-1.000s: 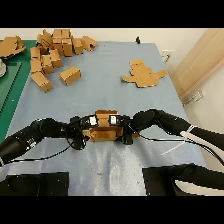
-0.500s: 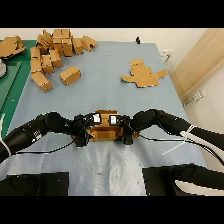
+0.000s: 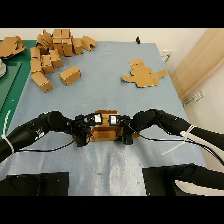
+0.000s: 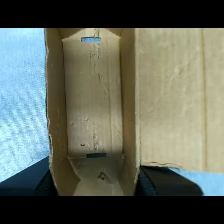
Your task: Fold the box.
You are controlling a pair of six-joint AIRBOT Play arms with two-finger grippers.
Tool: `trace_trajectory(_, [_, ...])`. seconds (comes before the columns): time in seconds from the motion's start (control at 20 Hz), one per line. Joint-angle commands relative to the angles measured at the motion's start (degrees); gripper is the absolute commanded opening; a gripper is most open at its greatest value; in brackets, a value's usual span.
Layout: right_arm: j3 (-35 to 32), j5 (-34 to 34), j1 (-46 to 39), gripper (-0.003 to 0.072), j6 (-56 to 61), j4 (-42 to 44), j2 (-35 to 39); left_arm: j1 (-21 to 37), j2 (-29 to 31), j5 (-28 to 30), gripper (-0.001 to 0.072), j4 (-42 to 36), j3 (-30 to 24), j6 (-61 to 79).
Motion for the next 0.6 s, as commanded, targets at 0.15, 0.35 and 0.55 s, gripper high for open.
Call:
trace_trajectory(0.15, [0.0, 0.0, 0.0, 0.0597, 0.0, 0.0, 0.0, -2.3, -2.1, 2.3, 0.0165, -0.8, 0.2, 3.1])
trace_trajectory(0.35, [0.0, 0.0, 0.0, 0.0597, 0.0, 0.0, 0.0, -2.8, -2.2, 2.3, 0.0030, -0.8, 0.2, 3.1])
trace_trajectory(0.55, [0.0, 0.0, 0.0, 0.0597, 0.0, 0.0, 0.0, -2.8, -2.2, 3.9, 0.0030, -1.7, 0.2, 3.1])
